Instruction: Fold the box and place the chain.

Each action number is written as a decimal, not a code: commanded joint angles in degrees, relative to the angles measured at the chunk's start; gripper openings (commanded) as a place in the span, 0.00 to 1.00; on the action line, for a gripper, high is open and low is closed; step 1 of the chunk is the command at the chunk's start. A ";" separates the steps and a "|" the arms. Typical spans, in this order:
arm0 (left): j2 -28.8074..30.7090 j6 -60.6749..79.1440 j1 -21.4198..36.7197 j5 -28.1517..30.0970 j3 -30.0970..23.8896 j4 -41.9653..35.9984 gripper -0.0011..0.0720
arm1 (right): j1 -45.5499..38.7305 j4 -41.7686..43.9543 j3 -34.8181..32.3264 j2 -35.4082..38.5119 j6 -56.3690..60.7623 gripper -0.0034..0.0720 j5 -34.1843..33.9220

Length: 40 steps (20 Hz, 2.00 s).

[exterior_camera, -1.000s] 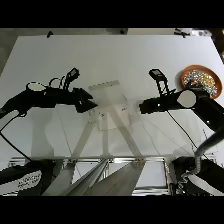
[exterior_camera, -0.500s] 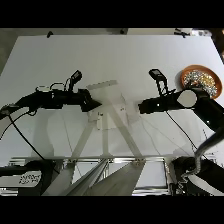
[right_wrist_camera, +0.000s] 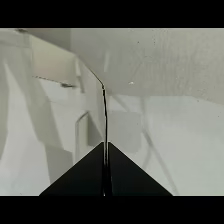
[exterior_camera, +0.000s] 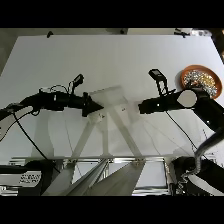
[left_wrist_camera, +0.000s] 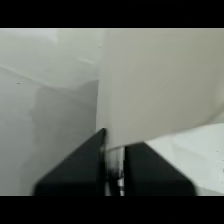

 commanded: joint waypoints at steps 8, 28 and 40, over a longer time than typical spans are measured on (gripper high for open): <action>0.61 4.83 -1.53 0.98 0.04 2.95 0.02 | 0.04 0.44 0.39 0.83 0.17 0.19 1.46; 4.26 8.85 -15.32 16.09 0.13 5.07 0.02 | 0.07 -10.40 1.95 23.71 0.46 0.46 21.20; 0.92 12.50 -15.34 15.96 0.13 4.11 0.02 | 0.07 -10.43 1.95 23.71 0.42 0.46 20.65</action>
